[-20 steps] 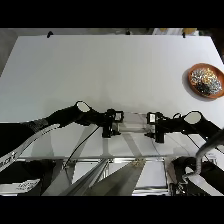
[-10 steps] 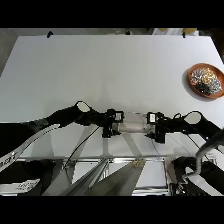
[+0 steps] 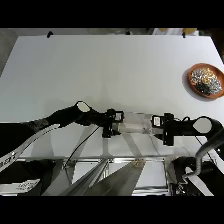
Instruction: Fold the box and place the chain.
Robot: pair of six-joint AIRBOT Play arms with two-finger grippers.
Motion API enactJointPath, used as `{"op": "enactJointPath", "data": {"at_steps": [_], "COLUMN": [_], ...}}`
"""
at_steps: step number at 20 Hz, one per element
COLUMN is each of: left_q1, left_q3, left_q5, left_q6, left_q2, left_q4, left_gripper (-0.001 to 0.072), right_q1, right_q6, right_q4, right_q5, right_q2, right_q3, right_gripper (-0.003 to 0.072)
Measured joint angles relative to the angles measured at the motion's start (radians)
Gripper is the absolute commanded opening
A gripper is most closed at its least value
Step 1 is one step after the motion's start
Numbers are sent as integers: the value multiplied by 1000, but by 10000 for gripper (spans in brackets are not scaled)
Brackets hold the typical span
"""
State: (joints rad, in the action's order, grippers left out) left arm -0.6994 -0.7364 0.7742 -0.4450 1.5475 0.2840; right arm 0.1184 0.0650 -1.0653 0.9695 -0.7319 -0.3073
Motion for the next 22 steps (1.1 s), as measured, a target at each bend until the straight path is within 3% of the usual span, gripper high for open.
{"op": "enactJointPath", "data": {"at_steps": [1, 3, 4, 6, 10, 15, 18, 22], "left_q1": [0, 0, 0, 0, 0, 0, 0, 0], "left_q3": [0, 0, 0, 0, 0, 0, 0, 0], "left_q5": [0, 0, 0, 0, 0, 0, 1, 1], "left_q6": [0, 0, 0, 0, 0, 0, 0, 1], "left_q2": [0, 0, 0, 0, 0, 0, 0, 0], "left_q4": [0, 0, 0, 0, 0, 0, 0, 0], "left_gripper": [314, 314, 314, 314, 314, 314, 314, 314], "right_q1": [0, 0, 0, 0, 0, 0, 0, 0], "right_q6": [18, 40, 47, 57, 66, 85, 118, 185], "right_q4": [-11, -7, 17, 87, 303, 531, 589, 573], "right_q5": [14, 47, 57, 69, 33, -200, -298, -344], "right_q2": [37, 101, 129, 165, 189, 93, -32, -153], "right_q3": [0, 0, 0, 0, 0, 0, 0, 0], "right_gripper": [284, 269, 225, 21, 20, 20, 20, 20]}}
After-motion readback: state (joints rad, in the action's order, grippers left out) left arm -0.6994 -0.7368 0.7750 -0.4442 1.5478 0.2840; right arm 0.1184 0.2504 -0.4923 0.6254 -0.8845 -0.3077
